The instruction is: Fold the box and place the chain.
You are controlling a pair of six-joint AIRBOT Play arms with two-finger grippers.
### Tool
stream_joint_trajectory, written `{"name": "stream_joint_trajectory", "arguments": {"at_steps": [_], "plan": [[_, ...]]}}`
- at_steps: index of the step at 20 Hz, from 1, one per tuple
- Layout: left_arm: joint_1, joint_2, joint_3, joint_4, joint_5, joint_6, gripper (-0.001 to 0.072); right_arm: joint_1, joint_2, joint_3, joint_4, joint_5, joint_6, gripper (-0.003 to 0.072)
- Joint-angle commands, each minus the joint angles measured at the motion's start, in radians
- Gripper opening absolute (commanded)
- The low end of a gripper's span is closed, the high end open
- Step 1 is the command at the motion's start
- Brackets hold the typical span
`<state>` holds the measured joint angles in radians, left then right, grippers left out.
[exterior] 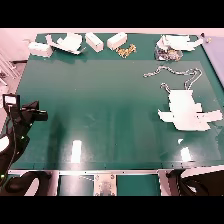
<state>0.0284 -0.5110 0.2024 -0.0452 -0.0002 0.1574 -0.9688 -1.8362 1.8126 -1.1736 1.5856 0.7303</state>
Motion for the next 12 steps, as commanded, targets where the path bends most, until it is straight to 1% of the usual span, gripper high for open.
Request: {"name": "stream_joint_trajectory", "arguments": {"at_steps": [1, 3, 5, 12], "plan": [[0.0, 0.0, 0.001, 0.0, 0.0, 0.0, 0.0022, 0.001, -0.061, 0.041, -0.027, 0.062, -0.008, 0.0474], [0.0, 0.0, 0.001, 0.0, 0.0, 0.0, 0.0021, 0.001, -0.087, 0.041, -0.024, 0.068, -0.023, 0.0474], [0.0, 0.0, 0.001, 0.0, 0.0, 0.0, 0.0021, 0.001, -0.105, 0.035, 0.037, 0.073, -0.035, 0.0472], [0.0, 0.0, 0.001, 0.0, 0.0, 0.0, 0.0021, 0.001, -0.129, 0.027, 0.04, 0.077, -0.072, 0.0471]]}}
